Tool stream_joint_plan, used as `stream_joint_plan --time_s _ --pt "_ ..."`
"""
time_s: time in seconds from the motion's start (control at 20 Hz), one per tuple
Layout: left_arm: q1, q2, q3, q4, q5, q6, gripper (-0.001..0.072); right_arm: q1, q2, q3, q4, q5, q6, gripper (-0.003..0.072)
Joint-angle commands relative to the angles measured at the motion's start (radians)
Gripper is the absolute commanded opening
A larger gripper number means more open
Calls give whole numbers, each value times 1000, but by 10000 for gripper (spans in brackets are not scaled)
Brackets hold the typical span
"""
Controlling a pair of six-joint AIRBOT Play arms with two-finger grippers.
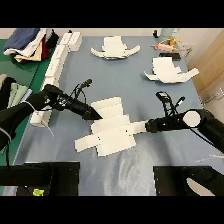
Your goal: Fold the box.
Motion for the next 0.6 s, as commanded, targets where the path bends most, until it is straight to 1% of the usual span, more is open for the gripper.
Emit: stream_joint_plan --time_s 0.0,0.1,0.15,0.3,0.4,0.55 --pt "-28 110 -13 91 109 29 13 0 -1 62 -214 40 178 177" --pt "-69 156 -22 142 157 50 14 0 -2 62 -360 59 369 177" --pt "-85 161 -23 153 164 50 15 -1 -2 62 -393 77 436 177" --pt "-111 160 -26 159 179 54 15 -25 0 63 -400 122 525 177" --pt "-111 160 -32 156 190 66 15 -50 0 63 -404 146 568 177" --pt "-136 163 -47 82 235 177 13 -91 0 62 -407 151 599 177"
